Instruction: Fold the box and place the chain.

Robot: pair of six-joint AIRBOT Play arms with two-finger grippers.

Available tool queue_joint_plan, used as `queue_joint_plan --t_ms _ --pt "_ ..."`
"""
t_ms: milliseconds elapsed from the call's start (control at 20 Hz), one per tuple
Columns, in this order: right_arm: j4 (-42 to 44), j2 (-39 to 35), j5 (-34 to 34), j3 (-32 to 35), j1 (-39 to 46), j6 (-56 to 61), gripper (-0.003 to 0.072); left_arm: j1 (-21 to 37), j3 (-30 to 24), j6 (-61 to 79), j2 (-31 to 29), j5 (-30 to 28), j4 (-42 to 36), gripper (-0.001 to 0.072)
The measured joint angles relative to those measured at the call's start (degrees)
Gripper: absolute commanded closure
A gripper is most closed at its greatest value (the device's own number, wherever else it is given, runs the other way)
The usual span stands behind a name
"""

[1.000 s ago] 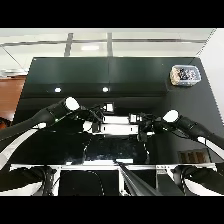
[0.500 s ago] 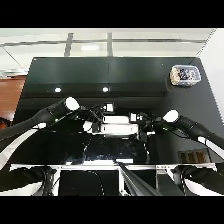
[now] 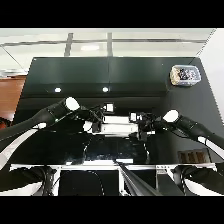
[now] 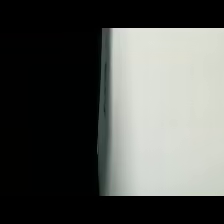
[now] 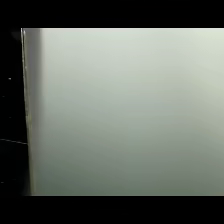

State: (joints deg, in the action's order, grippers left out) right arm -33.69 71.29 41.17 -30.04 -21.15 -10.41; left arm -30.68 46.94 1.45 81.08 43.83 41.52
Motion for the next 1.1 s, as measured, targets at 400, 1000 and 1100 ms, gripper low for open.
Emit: queue_joint_plan --t_ms 400,1000,1100 --pt "-0.50 -0.02 0.83 0.04 0.00 -0.26 0.0206 0.79 0.00 -2.34 -1.99 0.11 0.28 -0.0002" --pt "-0.50 -0.02 0.92 0.04 -0.02 -0.28 0.0206 10.08 -0.63 -35.95 -14.45 18.75 9.46 0.0682" --pt "-0.52 -0.02 0.92 0.04 -0.02 -0.28 0.0206 9.62 -1.97 -39.01 -14.60 22.64 6.05 0.0682"
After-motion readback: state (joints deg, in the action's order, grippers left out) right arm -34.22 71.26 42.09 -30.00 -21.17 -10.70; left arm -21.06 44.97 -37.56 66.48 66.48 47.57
